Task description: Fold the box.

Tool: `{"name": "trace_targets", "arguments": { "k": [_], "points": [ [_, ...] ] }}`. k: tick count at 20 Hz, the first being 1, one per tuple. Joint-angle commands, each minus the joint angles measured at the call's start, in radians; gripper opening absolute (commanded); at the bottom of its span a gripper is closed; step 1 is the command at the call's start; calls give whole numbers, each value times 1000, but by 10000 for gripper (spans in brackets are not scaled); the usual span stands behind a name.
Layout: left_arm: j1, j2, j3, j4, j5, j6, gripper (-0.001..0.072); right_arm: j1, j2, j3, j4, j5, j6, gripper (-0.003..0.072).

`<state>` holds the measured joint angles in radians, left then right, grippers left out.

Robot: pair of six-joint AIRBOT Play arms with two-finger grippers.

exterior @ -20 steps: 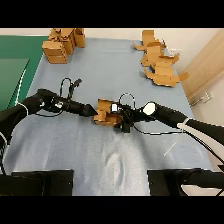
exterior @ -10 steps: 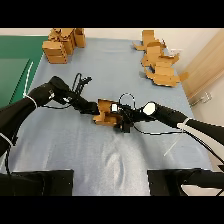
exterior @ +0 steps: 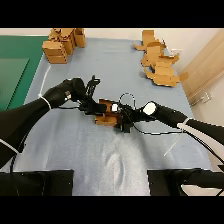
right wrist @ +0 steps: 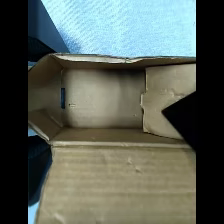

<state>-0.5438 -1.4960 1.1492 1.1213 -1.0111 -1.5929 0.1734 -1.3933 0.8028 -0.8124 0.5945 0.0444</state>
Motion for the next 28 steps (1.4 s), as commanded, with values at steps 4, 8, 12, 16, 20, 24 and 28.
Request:
{"name": "trace_targets", "arguments": {
  "k": [4, 8, 12, 16, 20, 24, 28],
  "points": [
    [-132, 0, 23, 330, 44, -341, 373, 1, -1, 0, 0, 0, -1, 516],
    [-154, -22, 23, 356, 50, -368, 373, 1, -1, 0, 0, 0, -1, 516],
    [-154, -52, 23, 356, 35, -379, 373, 1, -1, 0, 0, 0, -1, 516],
    [-154, -67, 23, 356, 35, -399, 372, 1, -1, 0, 0, 0, -1, 516],
    [-154, -68, 23, 356, 37, -429, 343, 1, -1, 0, 0, 0, 0, 516],
    [-155, -68, 23, 332, 33, -439, 13, 1, -1, 0, 1, 0, 0, 516],
    [-161, -68, 23, 310, 33, -439, 13, 1, -1, 0, 1, 0, 0, 516]
  ]
}}
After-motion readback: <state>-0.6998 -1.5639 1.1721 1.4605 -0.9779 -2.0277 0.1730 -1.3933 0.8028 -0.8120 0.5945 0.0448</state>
